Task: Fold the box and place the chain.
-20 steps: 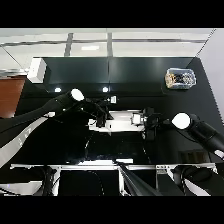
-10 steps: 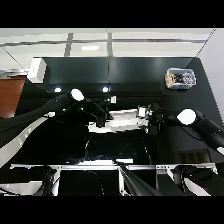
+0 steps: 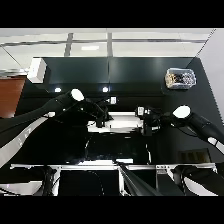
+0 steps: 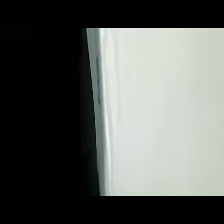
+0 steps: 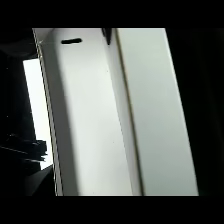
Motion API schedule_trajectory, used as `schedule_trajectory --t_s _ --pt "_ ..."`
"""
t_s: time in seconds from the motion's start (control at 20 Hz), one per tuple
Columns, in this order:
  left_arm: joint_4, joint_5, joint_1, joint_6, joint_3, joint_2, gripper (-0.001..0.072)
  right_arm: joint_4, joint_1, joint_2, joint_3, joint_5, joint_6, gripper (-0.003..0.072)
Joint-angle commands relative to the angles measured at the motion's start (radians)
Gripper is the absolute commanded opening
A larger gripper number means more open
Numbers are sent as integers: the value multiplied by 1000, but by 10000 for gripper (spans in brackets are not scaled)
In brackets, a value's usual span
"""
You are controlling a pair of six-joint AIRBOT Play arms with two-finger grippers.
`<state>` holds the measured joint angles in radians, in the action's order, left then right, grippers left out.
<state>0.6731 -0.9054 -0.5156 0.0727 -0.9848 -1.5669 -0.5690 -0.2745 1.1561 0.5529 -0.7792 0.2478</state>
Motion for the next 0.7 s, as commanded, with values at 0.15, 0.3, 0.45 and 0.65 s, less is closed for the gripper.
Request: schedule_trajectory --t_s 0.15,0.3,0.45,0.65 --pt "-1 4 0 -1 0 0 26 25 45 68 0 -41 90 706" --pt "-1 4 0 -1 0 0 26 0 57 72 0 -44 90 706" --pt "-1 4 0 -1 0 0 26 -12 56 94 0 -46 99 707" --pt "-1 4 0 -1 0 0 26 -21 56 106 0 -47 129 706"
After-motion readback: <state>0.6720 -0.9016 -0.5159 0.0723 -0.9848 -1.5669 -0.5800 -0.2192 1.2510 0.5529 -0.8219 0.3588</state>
